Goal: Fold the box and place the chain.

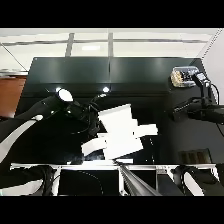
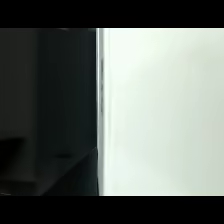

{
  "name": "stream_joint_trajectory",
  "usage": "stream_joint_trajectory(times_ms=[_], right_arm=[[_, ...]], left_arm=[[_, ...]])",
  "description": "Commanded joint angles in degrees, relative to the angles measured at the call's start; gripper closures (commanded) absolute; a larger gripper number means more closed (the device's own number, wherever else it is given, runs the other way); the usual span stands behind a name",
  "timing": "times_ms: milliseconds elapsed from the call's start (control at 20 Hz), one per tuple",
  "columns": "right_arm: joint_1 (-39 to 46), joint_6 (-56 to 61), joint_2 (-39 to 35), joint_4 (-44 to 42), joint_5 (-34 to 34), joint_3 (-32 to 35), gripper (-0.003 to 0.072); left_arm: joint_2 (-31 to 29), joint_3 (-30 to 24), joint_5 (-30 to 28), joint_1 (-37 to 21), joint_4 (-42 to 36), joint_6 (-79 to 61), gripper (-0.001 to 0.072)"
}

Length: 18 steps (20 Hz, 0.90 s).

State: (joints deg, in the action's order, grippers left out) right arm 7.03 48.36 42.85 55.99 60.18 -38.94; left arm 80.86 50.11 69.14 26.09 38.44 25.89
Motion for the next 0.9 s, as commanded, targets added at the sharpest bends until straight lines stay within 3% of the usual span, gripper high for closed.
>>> stream_joint_trajectory(times_ms=[0, 100, 650, 850], right_arm=[[-0.8, -10.2, 0.1, 5.0, 2.7, -0.8, -0.0009], [-3.5, -17.8, 0.2, 6.0, 3.6, 0.5, -0.001], [-22.0, -23.8, 0.6, 2.9, -9.5, 13.4, -0.0016], [-25.8, -24.3, 0.6, 2.7, -10.3, 15.9, -0.0014]], left_arm=[[-6.3, 0.3, -11.8, 5.0, 11.9, -10.5, 0.0687], [-5.9, 0.2, -15.3, 6.6, 14.6, -10.9, 0.0685], [0.5, -0.4, -17.7, 7.2, 15.4, -12.4, 0.0685], [0.5, -0.4, -18.2, 7.1, 15.0, -12.4, 0.0685]])
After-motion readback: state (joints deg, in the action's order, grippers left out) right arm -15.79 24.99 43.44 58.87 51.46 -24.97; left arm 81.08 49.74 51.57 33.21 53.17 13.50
